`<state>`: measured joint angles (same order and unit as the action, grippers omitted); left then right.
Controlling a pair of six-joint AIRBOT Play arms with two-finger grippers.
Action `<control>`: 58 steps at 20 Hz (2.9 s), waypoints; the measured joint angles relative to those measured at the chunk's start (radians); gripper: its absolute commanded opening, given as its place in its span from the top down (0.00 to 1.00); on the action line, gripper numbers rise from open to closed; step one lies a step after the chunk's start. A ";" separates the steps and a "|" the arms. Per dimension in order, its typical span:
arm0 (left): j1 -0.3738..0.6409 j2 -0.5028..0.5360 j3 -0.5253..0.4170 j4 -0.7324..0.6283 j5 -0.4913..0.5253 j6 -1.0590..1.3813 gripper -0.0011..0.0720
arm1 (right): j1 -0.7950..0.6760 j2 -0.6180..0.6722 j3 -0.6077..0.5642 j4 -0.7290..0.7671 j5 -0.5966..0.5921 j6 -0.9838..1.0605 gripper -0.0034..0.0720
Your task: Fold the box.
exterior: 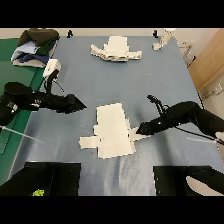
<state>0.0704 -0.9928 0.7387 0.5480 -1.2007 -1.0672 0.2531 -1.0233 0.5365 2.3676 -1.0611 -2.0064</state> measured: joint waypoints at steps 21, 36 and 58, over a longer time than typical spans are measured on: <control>-0.175 -0.646 0.174 -0.186 -0.086 0.303 0.64 | 0.035 0.218 -0.122 -0.034 0.077 0.051 0.95; -0.221 -0.673 0.204 -0.185 -0.303 0.495 0.85 | 0.035 0.218 -0.122 -0.038 0.076 0.051 0.95; -0.244 -0.673 0.248 -0.158 -0.305 0.527 0.75 | 0.035 0.218 -0.122 -0.058 0.058 0.052 0.95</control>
<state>-0.1734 -1.6657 0.9871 0.3897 -1.5055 -0.5404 0.2886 -0.8051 0.4149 2.3100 -1.0035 -1.9541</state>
